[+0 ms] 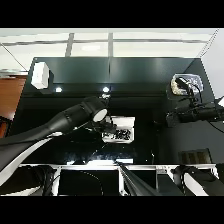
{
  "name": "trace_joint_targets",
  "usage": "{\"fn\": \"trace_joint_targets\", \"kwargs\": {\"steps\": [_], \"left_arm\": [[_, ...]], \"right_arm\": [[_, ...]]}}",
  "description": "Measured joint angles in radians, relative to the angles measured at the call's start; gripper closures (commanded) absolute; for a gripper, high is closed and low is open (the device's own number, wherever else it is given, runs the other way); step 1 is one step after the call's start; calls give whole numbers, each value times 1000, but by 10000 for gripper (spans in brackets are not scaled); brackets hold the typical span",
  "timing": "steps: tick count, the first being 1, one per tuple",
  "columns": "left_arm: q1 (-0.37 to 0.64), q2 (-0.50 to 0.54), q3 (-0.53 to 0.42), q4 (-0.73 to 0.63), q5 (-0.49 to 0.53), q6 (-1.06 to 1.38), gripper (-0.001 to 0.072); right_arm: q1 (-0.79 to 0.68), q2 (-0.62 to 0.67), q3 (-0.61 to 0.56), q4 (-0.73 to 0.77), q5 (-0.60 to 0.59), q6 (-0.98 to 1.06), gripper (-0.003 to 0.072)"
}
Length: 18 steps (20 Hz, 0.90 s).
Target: Fold the box and place the chain.
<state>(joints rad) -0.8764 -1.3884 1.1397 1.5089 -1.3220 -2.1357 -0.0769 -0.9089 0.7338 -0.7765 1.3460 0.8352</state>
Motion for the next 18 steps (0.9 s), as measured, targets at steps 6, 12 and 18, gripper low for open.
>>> {"fn": "trace_joint_targets", "kwargs": {"steps": [6,12,18], "left_arm": [[192,182,-31,-156,-60,414,287],[580,278,-285,-712,-77,1089,-9],[643,291,-550,-895,173,1725,-6]], "right_arm": [[-8,0,0,0,0,8,244],[-9,0,0,-1,0,36,245],[-9,0,0,-3,3,71,245]]}}
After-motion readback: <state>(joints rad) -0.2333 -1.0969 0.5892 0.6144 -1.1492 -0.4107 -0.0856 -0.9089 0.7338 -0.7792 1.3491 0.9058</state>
